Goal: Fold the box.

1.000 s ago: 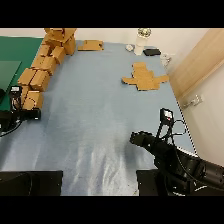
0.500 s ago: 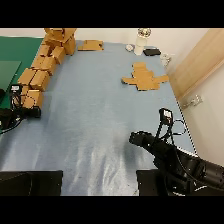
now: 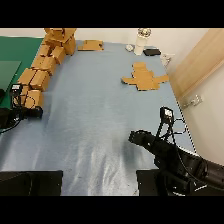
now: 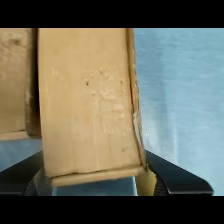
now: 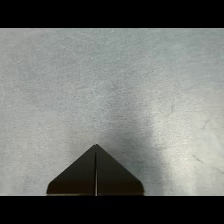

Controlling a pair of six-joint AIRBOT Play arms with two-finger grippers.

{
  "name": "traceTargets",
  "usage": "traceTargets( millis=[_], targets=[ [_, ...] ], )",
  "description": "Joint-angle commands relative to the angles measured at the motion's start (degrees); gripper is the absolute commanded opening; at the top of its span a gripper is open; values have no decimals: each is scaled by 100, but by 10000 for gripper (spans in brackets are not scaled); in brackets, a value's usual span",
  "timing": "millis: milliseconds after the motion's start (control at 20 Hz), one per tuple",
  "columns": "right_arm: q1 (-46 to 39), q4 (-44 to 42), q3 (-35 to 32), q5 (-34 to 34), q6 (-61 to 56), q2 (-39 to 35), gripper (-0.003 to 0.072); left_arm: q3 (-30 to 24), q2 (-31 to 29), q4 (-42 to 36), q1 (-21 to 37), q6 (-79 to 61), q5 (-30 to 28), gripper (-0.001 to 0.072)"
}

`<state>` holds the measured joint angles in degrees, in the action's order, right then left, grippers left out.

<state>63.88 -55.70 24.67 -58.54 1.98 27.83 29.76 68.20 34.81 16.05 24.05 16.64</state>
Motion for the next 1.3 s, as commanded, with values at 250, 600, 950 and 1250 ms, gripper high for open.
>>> traceTargets(
  millis=[250,600,950,1250],
  targets=[
    [2,22,15,7,68,2,1,7,-1014,2804,789,1773,2127,697],
    [0,-39,17,28,160,120,1,9,-2319,2326,385,2063,4358,13],
    [-1718,-2155,1244,481,3261,1585,1,1340,-2553,2205,-2796,4688,4767,11],
    [-2983,-4323,3143,310,5982,3814,2,2811,-468,2592,-4618,5692,4251,11]
  ],
)
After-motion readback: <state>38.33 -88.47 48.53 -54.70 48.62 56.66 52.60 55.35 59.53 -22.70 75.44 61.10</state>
